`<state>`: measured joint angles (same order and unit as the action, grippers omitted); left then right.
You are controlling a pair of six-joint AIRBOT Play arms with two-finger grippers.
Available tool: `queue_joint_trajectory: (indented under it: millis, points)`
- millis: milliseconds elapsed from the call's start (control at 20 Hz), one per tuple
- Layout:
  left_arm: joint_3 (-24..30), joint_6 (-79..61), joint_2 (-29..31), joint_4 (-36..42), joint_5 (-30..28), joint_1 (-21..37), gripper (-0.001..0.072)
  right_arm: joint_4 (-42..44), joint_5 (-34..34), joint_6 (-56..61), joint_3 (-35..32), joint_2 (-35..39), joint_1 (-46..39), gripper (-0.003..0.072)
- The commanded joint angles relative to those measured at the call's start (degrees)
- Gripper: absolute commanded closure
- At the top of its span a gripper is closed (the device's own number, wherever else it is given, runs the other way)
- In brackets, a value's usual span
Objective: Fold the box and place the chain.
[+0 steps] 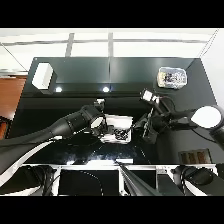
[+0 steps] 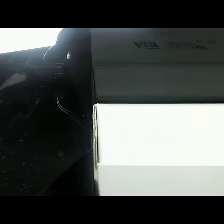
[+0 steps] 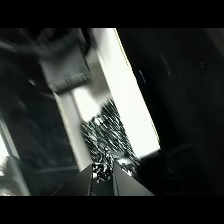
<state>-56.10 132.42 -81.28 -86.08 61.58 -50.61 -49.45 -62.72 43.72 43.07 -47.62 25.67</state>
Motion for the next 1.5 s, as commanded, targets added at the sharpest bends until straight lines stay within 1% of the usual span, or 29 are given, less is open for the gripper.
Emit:
queue_joint_trajectory:
  millis: [0, 100, 200, 300, 450, 500, 650, 700, 750, 800, 950, 1100, 1150, 1200, 1250, 1300, 1450]
  points:
    - [-0.04, 0.0, -0.02, 0.0, 0.0, 0.0, 0.0682, 5.2, -5.64, 6.01, 4.94, 0.33, 0.0, 0.0669]
    - [-0.04, 0.0, -0.02, 0.0, 0.0, 0.0, 0.0682, 10.78, -5.62, 6.01, 6.34, 0.33, 0.0, 0.0669]
    - [-0.04, 0.0, -0.02, 0.0, 0.0, -0.02, 0.0683, 12.39, -5.64, 6.08, 8.17, 0.33, 0.0, 0.0669]
    - [-0.04, 0.0, -0.02, 0.0, -0.02, 0.0, 0.0682, 12.09, -5.29, 7.8, 8.63, 0.31, 0.0, 0.0669]
    - [-0.04, 0.0, -0.02, 0.0, 0.0, -0.02, 0.0682, 6.01, -4.66, 13.73, 7.3, 0.11, 1.07, 0.0668]
    - [-0.04, 0.0, -0.02, 0.0, 0.0, -0.02, 0.0682, 4.9, -3.3, 14.82, 6.05, 0.07, 1.73, 0.0668]
    - [-0.04, -0.02, -0.04, -0.04, 0.02, 0.0, 0.0682, 4.98, 2.8, 16.98, 2.14, 0.02, 3.41, 0.0662]
    - [-0.04, 0.0, -0.04, -0.13, -0.04, 0.04, 0.0683, 4.28, 3.91, 18.86, 1.75, -0.02, 3.48, 0.0505]
    - [-0.04, -0.02, -0.02, -0.02, 0.02, 0.13, 0.0682, 2.8, 4.04, 20.48, 1.88, 0.0, 3.23, 0.0293]
    - [-0.04, 0.0, -0.02, 0.04, 0.37, 0.31, 0.0682, 0.85, 3.13, 21.29, 2.36, 0.09, 2.34, 0.0251]
    - [-0.07, 1.38, -0.02, 0.02, 0.72, 0.33, 0.0683, -4.87, -4.46, 23.61, 5.62, 0.79, -3.85, 0.0253]
    - [-0.59, 3.28, 0.13, 0.04, 0.63, 0.33, 0.0678, -3.48, -8.46, 23.8, 6.1, 1.53, -10.19, 0.0253]
    - [-1.25, 3.26, 0.26, 0.09, 0.79, 0.33, 0.06, -3.43, -9.35, 23.8, 6.1, 1.51, -11.13, 0.0253]
    - [-2.19, 3.23, 0.74, 0.28, 1.11, 0.24, 0.0389, -3.58, -9.86, 23.78, 6.1, 1.53, -11.58, 0.0253]
    - [-3.13, 3.21, 1.42, 0.0, 1.97, 0.22, 0.0209, -3.61, -9.99, 23.78, 6.1, 1.51, -11.69, 0.0254]
    - [-4.15, 2.45, 2.25, -0.46, 2.71, 0.37, 0.0165, -3.58, -9.94, 23.78, 6.1, 1.51, -11.69, 0.0253]
    - [-6.32, -8.72, 5.77, -0.46, 6.6, 2.51, 0.0166, -3.61, -9.64, 23.8, 6.1, 1.51, -11.69, 0.0253]
